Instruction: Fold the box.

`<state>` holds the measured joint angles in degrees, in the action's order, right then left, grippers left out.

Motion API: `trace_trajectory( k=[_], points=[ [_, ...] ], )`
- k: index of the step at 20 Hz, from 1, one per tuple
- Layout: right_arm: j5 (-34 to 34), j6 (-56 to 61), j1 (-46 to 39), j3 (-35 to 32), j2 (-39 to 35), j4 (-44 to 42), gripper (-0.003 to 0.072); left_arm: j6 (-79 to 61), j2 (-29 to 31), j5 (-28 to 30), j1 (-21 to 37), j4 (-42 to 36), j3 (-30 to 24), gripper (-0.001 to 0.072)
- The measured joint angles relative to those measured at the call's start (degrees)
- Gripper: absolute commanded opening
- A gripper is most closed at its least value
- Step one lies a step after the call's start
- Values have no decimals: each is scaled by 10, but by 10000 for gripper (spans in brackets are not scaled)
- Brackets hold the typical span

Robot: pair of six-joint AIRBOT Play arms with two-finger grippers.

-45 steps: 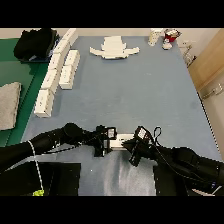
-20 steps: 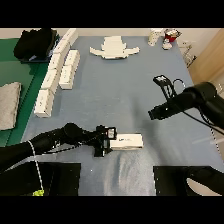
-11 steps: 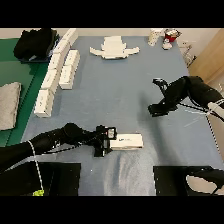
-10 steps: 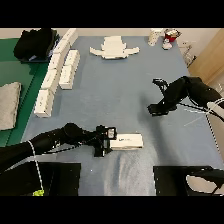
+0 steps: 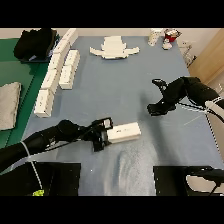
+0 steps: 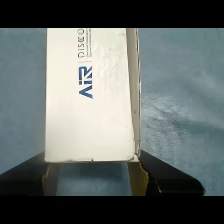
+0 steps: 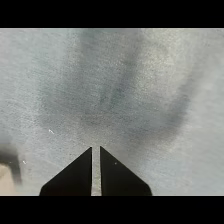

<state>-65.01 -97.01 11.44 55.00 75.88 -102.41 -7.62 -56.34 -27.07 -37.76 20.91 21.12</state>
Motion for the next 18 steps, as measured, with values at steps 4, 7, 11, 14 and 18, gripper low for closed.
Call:
trace_trajectory(
  k=[4, 7, 11, 14, 18],
  points=[
    [0, -1, 0, 0, 0, 0, 78, 189, 83, -2, 134, 108, 0, 475],
    [0, -1, 0, 0, 0, 0, 78, 357, 123, -15, 257, 231, -2, 475],
    [0, -1, 0, 0, 0, 0, 78, 473, 129, -36, 397, 323, -3, 475],
    [0, -1, 0, 0, 0, 0, 78, 507, 104, -19, 447, 346, -3, 475],
    [1, -1, 0, 0, 0, 0, 78, 550, 47, 65, 469, 345, 2, 475]
  ],
)
